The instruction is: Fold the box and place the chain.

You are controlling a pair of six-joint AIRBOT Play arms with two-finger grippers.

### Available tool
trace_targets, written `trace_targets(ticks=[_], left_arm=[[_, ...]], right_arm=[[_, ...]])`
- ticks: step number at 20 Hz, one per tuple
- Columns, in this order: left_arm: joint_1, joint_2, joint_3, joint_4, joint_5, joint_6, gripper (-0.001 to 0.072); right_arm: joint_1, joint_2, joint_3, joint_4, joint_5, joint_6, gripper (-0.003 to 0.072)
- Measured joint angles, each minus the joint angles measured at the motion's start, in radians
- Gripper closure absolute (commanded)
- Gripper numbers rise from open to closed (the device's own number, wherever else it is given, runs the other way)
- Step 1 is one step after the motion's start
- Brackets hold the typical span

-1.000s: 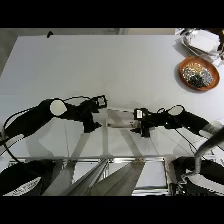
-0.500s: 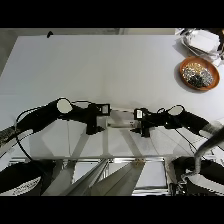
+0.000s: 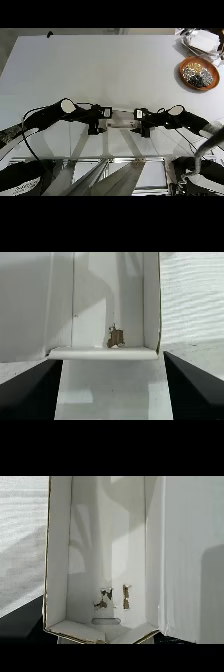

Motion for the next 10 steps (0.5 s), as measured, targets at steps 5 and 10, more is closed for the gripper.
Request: trace_targets(ticks=[5, 10], left_arm=[[0.003, -0.004, -0.001, -0.050, 0.024, 0.019, -0.0007], [0.037, -0.005, 0.000, -0.080, -0.004, 0.066, -0.0011]], right_arm=[[0.000, 0.000, 0.000, 0.003, -0.002, 0.003, 0.0290], [0.000, 0.000, 0.000, 0.000, -0.003, -0.003, 0.0290]])
